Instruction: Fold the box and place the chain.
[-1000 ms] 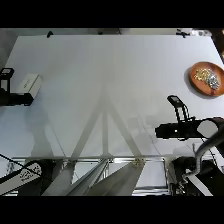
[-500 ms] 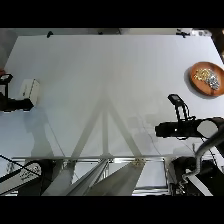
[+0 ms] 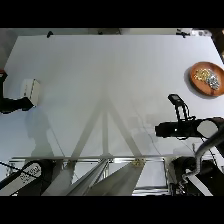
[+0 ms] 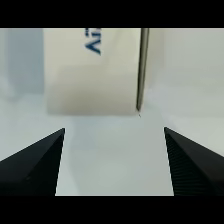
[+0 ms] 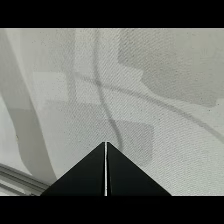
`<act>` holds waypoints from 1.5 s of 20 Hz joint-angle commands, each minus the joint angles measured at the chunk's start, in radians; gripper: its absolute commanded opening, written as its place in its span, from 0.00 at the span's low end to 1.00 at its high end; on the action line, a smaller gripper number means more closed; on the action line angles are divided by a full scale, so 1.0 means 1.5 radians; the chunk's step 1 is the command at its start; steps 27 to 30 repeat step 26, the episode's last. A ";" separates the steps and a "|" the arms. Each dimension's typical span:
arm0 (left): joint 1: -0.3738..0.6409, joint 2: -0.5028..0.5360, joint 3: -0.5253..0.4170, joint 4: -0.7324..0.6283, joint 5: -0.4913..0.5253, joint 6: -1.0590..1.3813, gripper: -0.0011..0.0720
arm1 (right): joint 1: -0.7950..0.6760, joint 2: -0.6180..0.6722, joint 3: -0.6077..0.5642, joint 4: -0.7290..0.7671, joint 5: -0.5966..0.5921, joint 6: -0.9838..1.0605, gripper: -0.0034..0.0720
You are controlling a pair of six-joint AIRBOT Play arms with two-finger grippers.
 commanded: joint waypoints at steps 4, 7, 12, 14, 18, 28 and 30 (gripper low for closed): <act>-0.003 0.013 0.000 -0.007 0.222 -0.136 0.84 | 0.000 0.001 0.001 0.001 0.004 0.001 0.06; -0.023 0.013 0.000 -0.007 0.261 -0.144 0.61 | 0.000 0.001 0.001 0.003 0.006 0.001 0.06; -0.028 0.013 0.000 -0.009 0.253 -0.144 0.61 | 0.000 0.001 0.001 0.003 0.034 0.001 0.06; -0.028 0.013 0.000 -0.009 0.253 -0.144 0.61 | 0.000 0.001 0.001 0.003 0.038 0.001 0.06; -0.028 0.013 0.000 -0.009 0.253 -0.144 0.61 | 0.000 0.001 0.001 0.003 0.060 0.006 0.06; -0.028 0.013 0.000 -0.009 0.253 -0.144 0.61 | 0.000 0.001 0.001 0.003 0.056 0.006 0.06; -0.028 0.013 0.000 -0.009 0.253 -0.144 0.61 | 0.000 0.001 0.001 0.003 0.056 0.006 0.06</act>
